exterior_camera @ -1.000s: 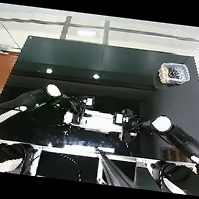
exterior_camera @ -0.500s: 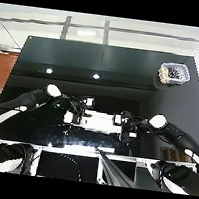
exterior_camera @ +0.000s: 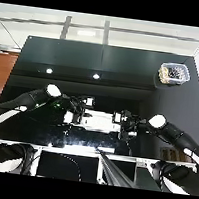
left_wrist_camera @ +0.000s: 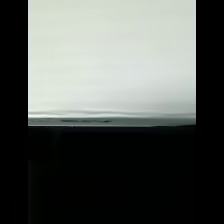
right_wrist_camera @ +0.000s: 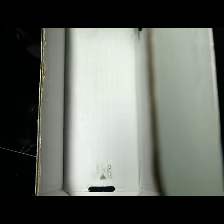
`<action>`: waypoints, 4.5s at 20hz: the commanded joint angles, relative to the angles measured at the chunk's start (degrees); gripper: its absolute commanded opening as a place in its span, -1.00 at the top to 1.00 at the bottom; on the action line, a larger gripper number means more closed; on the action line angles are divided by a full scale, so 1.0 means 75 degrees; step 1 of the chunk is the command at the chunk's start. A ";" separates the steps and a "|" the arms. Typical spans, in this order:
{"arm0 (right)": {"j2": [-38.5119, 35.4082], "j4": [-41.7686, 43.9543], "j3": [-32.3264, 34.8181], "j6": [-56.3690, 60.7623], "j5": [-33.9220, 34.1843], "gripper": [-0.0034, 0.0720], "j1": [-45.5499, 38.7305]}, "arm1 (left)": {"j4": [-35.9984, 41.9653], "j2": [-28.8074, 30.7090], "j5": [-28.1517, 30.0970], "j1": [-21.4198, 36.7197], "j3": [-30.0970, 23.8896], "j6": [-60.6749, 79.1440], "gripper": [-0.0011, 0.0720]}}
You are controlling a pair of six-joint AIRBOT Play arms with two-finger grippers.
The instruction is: Fold the box and place the chain.
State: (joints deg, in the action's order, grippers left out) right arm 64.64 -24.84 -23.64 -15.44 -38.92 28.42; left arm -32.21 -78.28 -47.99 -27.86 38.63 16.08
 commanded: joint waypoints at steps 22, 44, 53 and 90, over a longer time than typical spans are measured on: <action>0.0070 -0.1102 0.0003 0.1005 0.0539 -0.99 0.0321 | -0.0020 0.0006 -0.0012 -0.0003 0.0003 0.0000 0.90; 0.0070 -0.1099 0.0003 0.1003 0.0536 -0.37 0.0318 | -0.0023 0.0213 -0.0099 0.0038 0.0012 -0.0006 -0.07; 0.0070 -0.1131 0.0003 0.0731 0.0195 -0.37 0.0318 | -0.3363 0.2215 -0.1772 0.0396 0.0009 -0.3853 -0.26; 0.0070 -0.1122 0.0003 0.0740 0.0224 -0.37 0.0318 | -0.2390 0.2975 -0.1192 0.1177 -0.0070 -0.4386 0.90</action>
State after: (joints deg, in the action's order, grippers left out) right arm 65.17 -33.32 -23.64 -10.00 -37.36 30.81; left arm -44.51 -61.49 -47.11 -23.33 38.15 -20.32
